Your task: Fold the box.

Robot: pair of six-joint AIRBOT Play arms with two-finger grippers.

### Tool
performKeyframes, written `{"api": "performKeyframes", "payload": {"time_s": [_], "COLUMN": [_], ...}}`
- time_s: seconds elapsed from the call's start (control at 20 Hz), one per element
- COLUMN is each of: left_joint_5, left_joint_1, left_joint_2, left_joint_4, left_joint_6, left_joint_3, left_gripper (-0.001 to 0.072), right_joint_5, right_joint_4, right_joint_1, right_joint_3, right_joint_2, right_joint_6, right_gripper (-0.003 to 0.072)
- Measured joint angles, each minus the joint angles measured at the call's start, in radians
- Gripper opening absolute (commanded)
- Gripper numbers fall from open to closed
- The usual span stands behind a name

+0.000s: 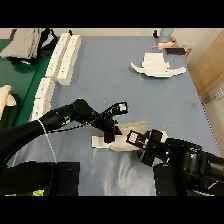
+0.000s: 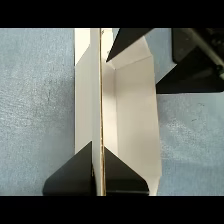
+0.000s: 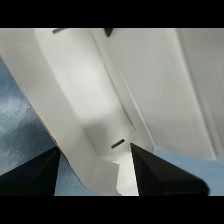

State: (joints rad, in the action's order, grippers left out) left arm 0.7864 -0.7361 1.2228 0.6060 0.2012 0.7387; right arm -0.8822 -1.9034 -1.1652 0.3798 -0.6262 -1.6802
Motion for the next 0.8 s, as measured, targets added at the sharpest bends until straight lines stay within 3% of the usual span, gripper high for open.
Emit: {"api": "performKeyframes", "payload": {"time_s": [0.2, 0.5, 0.6, 0.8], "left_joint_5": [0.0, 0.0, 0.0, 0.0], "left_joint_1": [0.0, 0.0, 0.0, 0.0], "left_joint_2": [0.0, 0.001, 0.001, 0.001], "left_joint_4": [0.0, 0.0, 0.0, 0.0], "left_joint_6": [0.0, 0.0, 0.0, 0.0], "left_joint_3": [0.0, 0.0, 0.0, 0.0], "left_gripper": [0.0015, 0.0015, 0.0015, 0.0015], "right_joint_5": [-0.013, -0.018, -0.023, -0.025], "right_joint_4": [-0.04, -0.05, -0.05, -0.03], "right_joint_1": [0.036, 0.064, 0.068, 0.095], "right_joint_3": [0.003, 0.004, 0.004, 0.004], "right_joint_2": [0.048, 0.011, 0.005, -0.001], "right_joint_6": [-0.061, -0.093, -0.097, -0.082], "right_gripper": [0.0661, 0.0662, 0.0719, 0.072]}}
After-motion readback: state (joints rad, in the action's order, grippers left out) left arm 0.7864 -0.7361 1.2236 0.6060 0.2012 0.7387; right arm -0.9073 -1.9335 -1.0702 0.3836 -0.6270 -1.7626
